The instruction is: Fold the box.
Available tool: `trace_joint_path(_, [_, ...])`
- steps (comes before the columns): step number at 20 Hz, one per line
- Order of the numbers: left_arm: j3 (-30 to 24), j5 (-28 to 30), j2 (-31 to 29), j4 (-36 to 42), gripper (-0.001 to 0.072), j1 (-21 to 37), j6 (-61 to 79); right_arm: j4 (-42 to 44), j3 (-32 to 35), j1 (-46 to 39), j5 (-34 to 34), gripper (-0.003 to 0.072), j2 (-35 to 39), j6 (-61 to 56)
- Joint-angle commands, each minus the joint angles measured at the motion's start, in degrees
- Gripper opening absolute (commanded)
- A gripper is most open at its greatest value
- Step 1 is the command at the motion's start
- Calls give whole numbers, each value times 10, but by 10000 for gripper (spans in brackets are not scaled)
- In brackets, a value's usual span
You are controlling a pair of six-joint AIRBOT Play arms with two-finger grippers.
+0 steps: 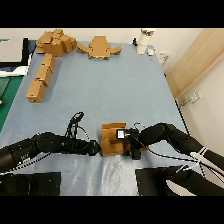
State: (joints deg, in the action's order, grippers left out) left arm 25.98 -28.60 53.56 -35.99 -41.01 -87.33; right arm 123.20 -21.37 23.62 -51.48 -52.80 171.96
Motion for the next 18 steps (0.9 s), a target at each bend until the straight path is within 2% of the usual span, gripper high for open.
trace_joint_path(1, [8, -26, 0, 0, 354, 23, -10, 0, 0, 0, 0, 557, 0, 0])
trace_joint_path(2, [13, -37, 0, 1, 355, 29, -10, 0, 0, 0, 0, 557, 0, 0])
trace_joint_path(4, [22, -46, 0, 3, 550, 28, -5, 0, 0, 0, 0, 557, 0, 0])
trace_joint_path(9, [27, -39, 1, 2, 548, 28, -5, 0, 0, 0, 0, 557, 0, 0])
trace_joint_path(14, [29, 14, 10, 13, 549, 28, -7, 0, 0, 0, 0, 556, 0, 0])
trace_joint_path(18, [61, -30, 41, 7, 548, 22, -19, 0, 0, 0, 0, 557, 0, 0])
